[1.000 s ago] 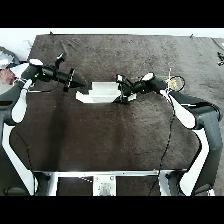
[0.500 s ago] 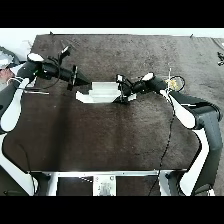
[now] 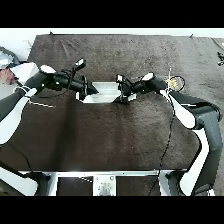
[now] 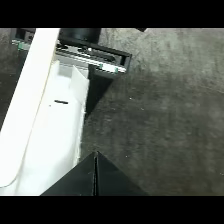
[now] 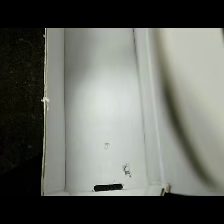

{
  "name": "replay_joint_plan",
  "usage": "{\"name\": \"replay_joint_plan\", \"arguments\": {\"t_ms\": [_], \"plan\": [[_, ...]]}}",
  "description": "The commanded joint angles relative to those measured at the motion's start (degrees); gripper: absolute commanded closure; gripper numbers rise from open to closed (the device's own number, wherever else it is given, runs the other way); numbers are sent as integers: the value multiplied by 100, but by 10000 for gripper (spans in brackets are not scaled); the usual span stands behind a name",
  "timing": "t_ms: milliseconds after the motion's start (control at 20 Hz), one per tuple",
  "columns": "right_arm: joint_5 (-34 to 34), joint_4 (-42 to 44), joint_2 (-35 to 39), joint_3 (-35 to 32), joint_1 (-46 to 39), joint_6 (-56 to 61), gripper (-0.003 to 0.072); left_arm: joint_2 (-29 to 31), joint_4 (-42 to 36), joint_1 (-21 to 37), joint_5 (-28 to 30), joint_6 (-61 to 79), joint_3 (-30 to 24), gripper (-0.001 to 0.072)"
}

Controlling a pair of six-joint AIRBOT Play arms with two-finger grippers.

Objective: Fold the box and place the chain.

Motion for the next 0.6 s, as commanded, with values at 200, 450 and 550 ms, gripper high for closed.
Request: {"name": "replay_joint_plan", "arguments": {"t_ms": [200,450,550], "plan": [[0,4,-2,2,-2,2,145,-387,-157,-208,975,-568,337,702],[0,2,-2,2,-2,2,145,-1003,-131,-195,1128,-780,1185,702],[0,2,-2,2,-2,2,145,-1023,-129,-195,1440,-787,1250,702]]}}
